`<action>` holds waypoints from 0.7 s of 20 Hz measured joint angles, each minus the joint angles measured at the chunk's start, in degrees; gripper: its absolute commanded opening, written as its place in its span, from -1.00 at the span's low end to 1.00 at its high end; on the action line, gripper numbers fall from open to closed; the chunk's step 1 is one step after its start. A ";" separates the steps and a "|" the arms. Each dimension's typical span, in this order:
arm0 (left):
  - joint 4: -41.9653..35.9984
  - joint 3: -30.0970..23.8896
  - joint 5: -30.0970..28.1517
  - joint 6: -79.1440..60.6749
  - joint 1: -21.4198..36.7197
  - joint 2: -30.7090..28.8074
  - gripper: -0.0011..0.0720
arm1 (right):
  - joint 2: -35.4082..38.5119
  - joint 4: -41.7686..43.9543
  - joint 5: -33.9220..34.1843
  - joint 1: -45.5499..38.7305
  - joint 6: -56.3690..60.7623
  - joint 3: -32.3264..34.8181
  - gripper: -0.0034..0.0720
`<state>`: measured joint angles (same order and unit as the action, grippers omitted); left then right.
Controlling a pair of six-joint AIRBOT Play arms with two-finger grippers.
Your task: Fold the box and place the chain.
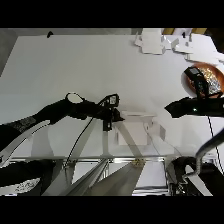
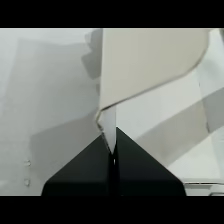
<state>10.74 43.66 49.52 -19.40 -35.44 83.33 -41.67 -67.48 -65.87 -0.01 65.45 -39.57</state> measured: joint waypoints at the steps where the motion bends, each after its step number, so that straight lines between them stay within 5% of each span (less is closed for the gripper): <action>1: -0.17 -0.48 -1.29 -0.81 -0.11 0.02 -0.96 | 0.00 0.02 0.24 0.00 0.00 -0.07 0.01; 14: 3.06 -1.70 -4.90 -2.58 -0.68 0.74 -0.95 | 0.00 0.46 1.55 0.00 0.00 -0.07 0.01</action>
<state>13.80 41.95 44.62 -21.98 -36.12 84.07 -41.67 -67.02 -64.31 -0.01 65.45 -39.64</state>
